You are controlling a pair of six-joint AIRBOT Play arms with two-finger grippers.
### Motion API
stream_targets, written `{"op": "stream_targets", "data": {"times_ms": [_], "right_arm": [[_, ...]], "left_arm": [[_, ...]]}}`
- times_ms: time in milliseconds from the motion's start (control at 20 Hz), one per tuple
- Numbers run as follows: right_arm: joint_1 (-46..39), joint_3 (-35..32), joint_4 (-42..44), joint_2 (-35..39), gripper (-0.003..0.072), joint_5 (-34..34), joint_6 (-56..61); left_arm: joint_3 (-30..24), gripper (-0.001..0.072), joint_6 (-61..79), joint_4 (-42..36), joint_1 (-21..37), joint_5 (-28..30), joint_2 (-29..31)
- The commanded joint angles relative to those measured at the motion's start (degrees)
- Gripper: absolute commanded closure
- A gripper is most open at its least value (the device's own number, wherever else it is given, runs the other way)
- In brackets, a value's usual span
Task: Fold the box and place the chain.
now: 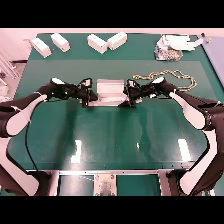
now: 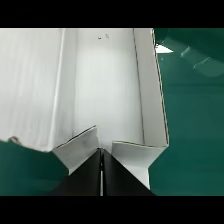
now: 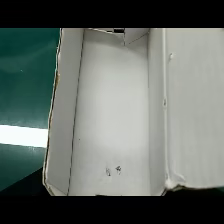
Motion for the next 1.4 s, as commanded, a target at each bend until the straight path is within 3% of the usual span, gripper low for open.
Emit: {"op": "stream_targets", "data": {"times_ms": [0, 200, 450, 600, 800, 1000, 1350], "right_arm": [[0.00, 0.02, -0.07, -0.02, 0.0193, 0.11, 0.00], [0.02, 0.02, -0.07, -0.02, 0.0193, 0.11, 0.00], [0.00, 0.02, -0.07, -0.02, 0.0193, 0.11, 0.00], [0.02, 0.02, -0.07, -0.02, 0.0193, 0.11, 0.00], [0.00, 0.02, -0.07, -0.02, 0.0193, 0.11, 0.00], [0.02, 0.02, -0.07, -0.02, 0.0193, 0.11, 0.00], [0.02, 0.02, -0.07, -0.02, 0.0193, 0.11, 0.00]], "left_arm": [[0.07, 0.0690, 0.57, -0.44, 2.60, -2.78, 1.27], [0.04, 0.0690, -1.22, -1.36, 5.44, -4.20, 4.96], [0.02, 0.0692, -14.75, -1.44, 10.45, -5.53, 9.33], [0.04, 0.0691, -29.59, 0.33, 13.90, -5.05, 10.21], [-0.15, 0.0691, -59.84, 10.10, 18.01, -4.96, 10.14], [-0.15, 0.0691, -73.48, 13.99, 17.97, -5.73, 8.46], [-0.15, 0.0692, -78.60, 13.73, 14.29, -8.90, 3.26]]}}
